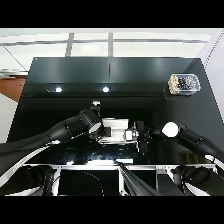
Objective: Fold the box and place the chain.
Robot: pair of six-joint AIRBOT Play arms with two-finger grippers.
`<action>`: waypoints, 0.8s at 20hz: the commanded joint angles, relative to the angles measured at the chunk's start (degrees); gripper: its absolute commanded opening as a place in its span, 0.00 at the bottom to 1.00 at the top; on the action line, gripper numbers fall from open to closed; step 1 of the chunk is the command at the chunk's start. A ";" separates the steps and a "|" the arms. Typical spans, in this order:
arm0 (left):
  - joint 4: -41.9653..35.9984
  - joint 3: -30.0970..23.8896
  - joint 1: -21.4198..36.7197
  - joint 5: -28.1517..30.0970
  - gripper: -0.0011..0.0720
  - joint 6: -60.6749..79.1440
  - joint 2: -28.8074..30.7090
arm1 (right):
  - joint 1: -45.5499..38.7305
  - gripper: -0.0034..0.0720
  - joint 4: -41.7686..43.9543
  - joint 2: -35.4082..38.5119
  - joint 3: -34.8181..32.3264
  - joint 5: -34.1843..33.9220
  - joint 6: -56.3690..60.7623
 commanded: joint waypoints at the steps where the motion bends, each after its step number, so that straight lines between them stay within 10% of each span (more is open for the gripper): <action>1: 0.00 0.04 0.02 0.22 0.06 0.00 -0.04 | 0.00 0.67 1.25 -0.09 0.02 -3.32 2.54; 16: 0.00 0.04 0.02 0.24 0.06 0.00 -0.04 | 1.51 0.34 5.33 -1.07 0.02 -3.87 8.68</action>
